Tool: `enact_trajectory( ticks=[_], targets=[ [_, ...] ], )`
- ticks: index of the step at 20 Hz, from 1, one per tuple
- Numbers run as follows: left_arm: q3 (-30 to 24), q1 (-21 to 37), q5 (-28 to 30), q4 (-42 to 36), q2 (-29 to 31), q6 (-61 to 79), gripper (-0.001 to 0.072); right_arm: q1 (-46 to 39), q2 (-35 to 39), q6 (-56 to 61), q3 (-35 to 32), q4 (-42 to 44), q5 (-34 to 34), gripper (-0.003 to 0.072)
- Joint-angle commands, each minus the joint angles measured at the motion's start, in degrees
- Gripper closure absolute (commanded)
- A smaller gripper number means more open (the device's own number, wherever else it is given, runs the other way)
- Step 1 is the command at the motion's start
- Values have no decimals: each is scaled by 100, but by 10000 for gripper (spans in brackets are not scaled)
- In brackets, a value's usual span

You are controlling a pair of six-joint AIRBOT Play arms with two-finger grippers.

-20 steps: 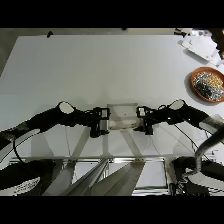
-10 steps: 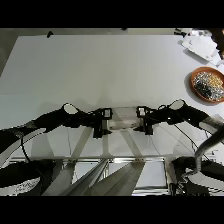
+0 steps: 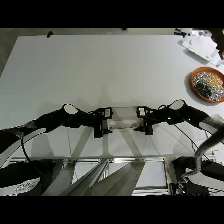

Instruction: Fold the box and place the chain.

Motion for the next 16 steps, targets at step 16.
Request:
enact_trajectory(
  ticks=[16],
  targets=[
    [7,-2,96,-22,2,-17,521,2,-2,0,-2,57,9,280]
  ],
)
